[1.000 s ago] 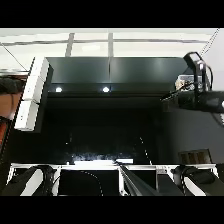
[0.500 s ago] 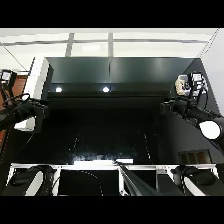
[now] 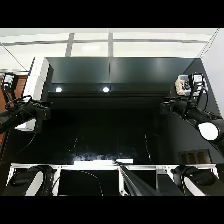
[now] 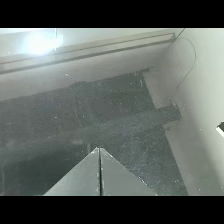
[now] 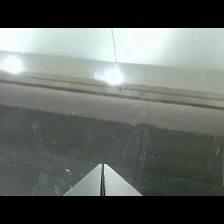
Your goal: Fold the box and place the chain.
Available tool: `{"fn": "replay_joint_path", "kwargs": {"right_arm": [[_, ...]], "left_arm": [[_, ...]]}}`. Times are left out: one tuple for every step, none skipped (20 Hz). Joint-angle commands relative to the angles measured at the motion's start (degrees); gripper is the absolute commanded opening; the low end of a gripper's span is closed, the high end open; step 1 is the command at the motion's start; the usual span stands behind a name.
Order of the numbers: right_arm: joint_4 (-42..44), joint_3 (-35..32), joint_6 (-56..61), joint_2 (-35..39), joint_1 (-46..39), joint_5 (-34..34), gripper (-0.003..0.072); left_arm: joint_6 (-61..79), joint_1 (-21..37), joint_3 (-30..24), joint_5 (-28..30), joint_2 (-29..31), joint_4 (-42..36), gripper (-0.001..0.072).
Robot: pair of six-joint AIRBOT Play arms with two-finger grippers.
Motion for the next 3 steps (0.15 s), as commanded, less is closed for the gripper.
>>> {"fn": "replay_joint_path", "kwargs": {"right_arm": [[-0.1, 0.0, -0.1, 0.0, 0.0, -0.1, 0.0020], [-0.1, 0.0, -0.1, 0.0, 0.0, -0.1, 0.0020], [-0.1, 0.0, -0.1, 0.0, 0.0, -0.1, 0.0020]], "left_arm": [[0.0, 0.0, 0.0, 0.1, 0.0, 0.0, 0.0032], [0.0, 0.0, 0.0, 0.1, 0.0, 0.0, 0.0032], [0.0, 0.0, 0.0, 0.1, 0.0, 0.0, 0.0032]]}}
